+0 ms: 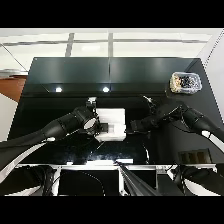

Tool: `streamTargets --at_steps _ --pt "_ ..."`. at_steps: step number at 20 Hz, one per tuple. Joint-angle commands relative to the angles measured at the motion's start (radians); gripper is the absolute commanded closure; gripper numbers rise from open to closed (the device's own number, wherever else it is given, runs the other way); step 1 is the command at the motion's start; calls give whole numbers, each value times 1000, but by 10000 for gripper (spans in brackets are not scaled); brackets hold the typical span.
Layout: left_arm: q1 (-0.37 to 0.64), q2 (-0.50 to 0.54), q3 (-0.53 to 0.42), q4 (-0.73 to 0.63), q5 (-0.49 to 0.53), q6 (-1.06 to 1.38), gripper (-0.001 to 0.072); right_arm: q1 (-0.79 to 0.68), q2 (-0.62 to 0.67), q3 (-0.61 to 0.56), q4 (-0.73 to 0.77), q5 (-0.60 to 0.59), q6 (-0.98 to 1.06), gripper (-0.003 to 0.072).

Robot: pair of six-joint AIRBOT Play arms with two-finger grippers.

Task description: Fold the box and place the chain.

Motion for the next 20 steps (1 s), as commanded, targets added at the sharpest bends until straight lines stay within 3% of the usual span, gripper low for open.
streamTargets --at_steps 1,2,3,4,6,11,12,20 --pt "1 0 0 1 -2 0 681 45 -1 4 -2 44 17 79" --pt "1 0 0 1 -2 0 681 70 -1 4 -2 63 30 82" --pt "1 0 0 1 -2 0 681 96 -1 4 -6 84 43 181" --pt "1 0 0 1 -2 0 681 127 -1 4 -9 116 68 213" --pt "1 0 0 1 -2 0 681 182 -1 7 -20 188 133 213" --pt "1 0 0 2 -2 0 681 290 -5 89 -338 252 463 224" --pt "1 0 0 1 -2 0 681 304 -5 109 -398 249 507 322" --pt "1 0 0 1 -5 0 681 348 -49 175 -534 187 657 325"
